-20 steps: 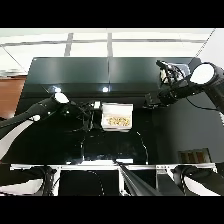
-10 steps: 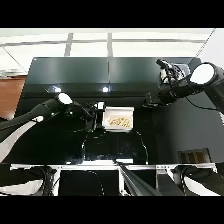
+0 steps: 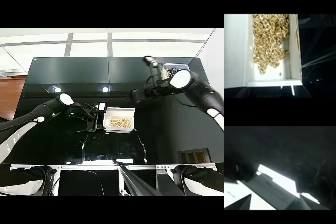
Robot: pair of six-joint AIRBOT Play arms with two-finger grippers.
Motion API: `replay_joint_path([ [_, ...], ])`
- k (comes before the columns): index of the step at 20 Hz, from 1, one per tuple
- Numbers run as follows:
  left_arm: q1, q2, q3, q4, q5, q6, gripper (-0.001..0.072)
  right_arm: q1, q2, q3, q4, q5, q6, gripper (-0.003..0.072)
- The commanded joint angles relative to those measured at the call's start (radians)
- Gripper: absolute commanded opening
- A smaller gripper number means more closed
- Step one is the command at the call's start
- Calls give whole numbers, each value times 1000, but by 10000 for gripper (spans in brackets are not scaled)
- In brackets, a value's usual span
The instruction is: Fold the box and place the chain.
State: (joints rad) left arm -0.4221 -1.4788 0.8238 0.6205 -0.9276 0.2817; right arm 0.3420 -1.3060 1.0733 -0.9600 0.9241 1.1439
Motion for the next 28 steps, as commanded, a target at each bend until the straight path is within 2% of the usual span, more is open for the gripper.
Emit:
replay_joint_path([
  [1, -1, -1, 0, -1, 0, -2, 425, 66, -21, 14, 39, 106, -443, 703],
  [2, -1, -1, 0, -1, 0, -2, 425, 65, -3, 23, 31, 154, -503, 704],
  [6, -1, -1, 0, -1, 0, -2, 425, 65, 40, 10, -12, 254, -535, 703],
  [10, -1, -1, 0, -1, 1, -2, 425, 66, 40, -115, 112, 145, -711, 703],
  [12, -1, -1, 0, 0, 0, -2, 424, 66, 40, -143, 141, 127, -766, 703],
  [22, -1, -1, 0, 0, 1, -2, 424, 66, 40, -158, 142, 157, -813, 702],
  [28, -1, -1, 0, 0, 0, -2, 424, 82, 26, -159, 129, 121, -806, 697],
])
